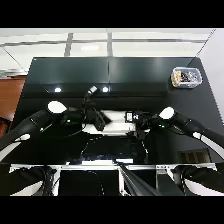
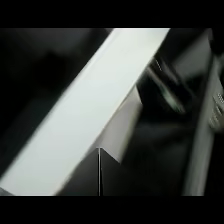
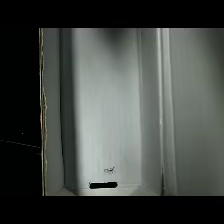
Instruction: Fold the box and place the chain.
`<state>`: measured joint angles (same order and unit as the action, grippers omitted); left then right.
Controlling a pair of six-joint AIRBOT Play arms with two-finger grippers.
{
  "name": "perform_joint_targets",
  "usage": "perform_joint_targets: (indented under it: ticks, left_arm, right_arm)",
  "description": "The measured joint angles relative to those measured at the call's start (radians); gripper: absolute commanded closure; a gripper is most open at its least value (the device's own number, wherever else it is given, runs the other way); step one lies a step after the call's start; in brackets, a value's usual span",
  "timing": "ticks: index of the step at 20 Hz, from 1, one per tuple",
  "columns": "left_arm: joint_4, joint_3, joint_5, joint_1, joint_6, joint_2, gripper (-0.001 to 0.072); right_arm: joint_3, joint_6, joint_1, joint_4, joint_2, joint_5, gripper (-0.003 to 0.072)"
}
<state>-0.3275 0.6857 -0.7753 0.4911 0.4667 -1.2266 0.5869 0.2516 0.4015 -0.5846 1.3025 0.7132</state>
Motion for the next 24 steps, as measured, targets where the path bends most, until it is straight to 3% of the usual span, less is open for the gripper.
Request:
perform_joint_targets:
  ticks: [3, 5, 10, 13, 17, 21, 24]
  left_arm:
    - [0.025, 0.035, 0.105, -0.022, -0.014, -0.047, 0.0682]
    - [-0.04, 0.06, 0.127, -0.034, 0.051, -0.094, 0.0682]
    - [-0.151, 0.093, 0.026, -0.045, 0.146, -0.219, 0.0683]
    - [-0.174, 0.106, 0.004, -0.048, 0.154, -0.238, 0.0683]
    - [-0.244, 0.142, -0.022, -0.085, 0.156, -0.164, 0.0683]
    - [-0.332, 0.15, -0.124, -0.154, 0.169, 0.001, 0.0683]
    - [-0.367, 0.095, -0.207, -0.18, 0.166, 0.135, 0.0675]
  right_arm:
    - [0.0, 0.0, 0.0, 0.0, 0.0, 0.0, 0.033]
    - [0.0, 0.0, 0.0, 0.0, 0.0, 0.0, 0.033]
    - [0.0, 0.0, 0.0, 0.0, 0.0, 0.0, 0.033]
    - [0.0, 0.002, 0.0, -0.002, 0.0, 0.0, 0.0329]
    - [0.0, 0.0, 0.0, -0.001, 0.0, 0.0, 0.033]
    - [0.0, 0.0, 0.0, -0.001, 0.0, 0.0, 0.033]
    - [0.0, 0.0, 0.0, 0.0, 0.0, 0.0, 0.033]
